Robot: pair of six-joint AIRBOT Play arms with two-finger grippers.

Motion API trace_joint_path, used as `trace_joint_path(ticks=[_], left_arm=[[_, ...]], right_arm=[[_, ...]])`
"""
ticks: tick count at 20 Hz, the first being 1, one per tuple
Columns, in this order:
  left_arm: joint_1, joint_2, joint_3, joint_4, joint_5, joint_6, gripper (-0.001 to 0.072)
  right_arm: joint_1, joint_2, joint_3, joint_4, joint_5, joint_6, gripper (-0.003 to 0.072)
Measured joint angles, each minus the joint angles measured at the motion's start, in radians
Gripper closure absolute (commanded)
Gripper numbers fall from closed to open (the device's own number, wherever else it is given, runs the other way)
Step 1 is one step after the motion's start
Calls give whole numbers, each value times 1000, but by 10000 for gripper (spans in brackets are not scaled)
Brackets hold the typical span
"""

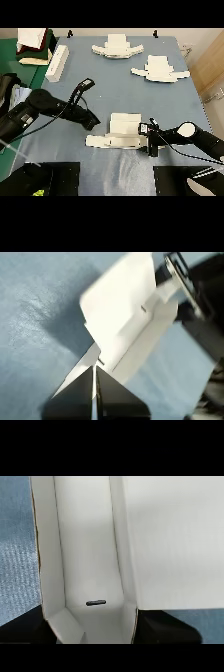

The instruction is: Fold the box.

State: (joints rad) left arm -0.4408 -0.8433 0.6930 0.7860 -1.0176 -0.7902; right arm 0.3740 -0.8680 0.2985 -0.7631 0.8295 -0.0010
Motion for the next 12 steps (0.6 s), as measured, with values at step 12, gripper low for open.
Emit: trace_joint_path(ticks=[12], left_arm=[[-18,6,-244,-137,164,807,39]], right_arm=[[0,0,0,0,0,0,83]])
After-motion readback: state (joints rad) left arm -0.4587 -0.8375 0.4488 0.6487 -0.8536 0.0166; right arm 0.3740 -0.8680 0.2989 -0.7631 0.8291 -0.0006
